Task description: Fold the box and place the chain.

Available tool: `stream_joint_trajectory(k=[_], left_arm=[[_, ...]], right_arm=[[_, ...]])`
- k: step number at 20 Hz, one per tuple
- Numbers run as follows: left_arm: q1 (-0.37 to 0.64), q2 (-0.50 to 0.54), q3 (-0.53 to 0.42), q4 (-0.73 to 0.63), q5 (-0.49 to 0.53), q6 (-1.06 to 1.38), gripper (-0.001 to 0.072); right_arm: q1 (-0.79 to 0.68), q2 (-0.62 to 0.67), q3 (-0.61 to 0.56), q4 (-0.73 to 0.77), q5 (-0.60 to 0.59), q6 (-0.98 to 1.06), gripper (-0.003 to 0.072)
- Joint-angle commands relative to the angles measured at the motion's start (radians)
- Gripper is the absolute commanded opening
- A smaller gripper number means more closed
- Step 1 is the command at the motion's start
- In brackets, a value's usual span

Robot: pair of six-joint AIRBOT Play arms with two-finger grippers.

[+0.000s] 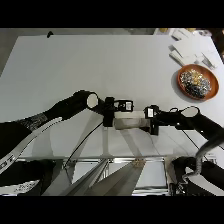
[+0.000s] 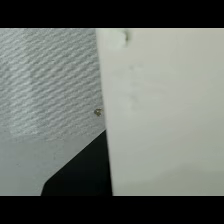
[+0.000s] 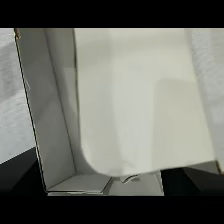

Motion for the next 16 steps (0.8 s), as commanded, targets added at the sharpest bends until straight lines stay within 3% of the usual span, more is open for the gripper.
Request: stream_joint_trajectory(k=[1,4,6,7,9,16], left_arm=[[0.000,-0.001,0.000,0.000,0.001,0.000,0.0011],[0.000,-0.001,0.000,0.000,0.000,0.000,0.0011],[0.000,-0.001,0.000,0.000,0.000,0.000,0.0011],[0.000,-0.001,0.000,0.000,0.000,0.000,0.0011],[0.000,-0.001,0.000,0.000,0.000,0.000,0.0011],[0.000,-0.001,0.000,0.000,0.000,0.000,0.0011]], right_arm=[[-0.001,-0.054,0.002,0.010,0.021,-0.027,0.0644],[-0.001,-0.075,0.002,0.011,0.021,-0.028,0.0610],[-0.001,-0.075,0.002,0.011,0.021,-0.027,0.0514],[-0.004,-0.075,0.002,0.011,0.019,-0.028,0.0513],[-0.029,-0.075,0.002,0.010,0.021,-0.027,0.0388],[-0.056,-0.075,0.002,0.010,0.043,-0.028,0.0389]])
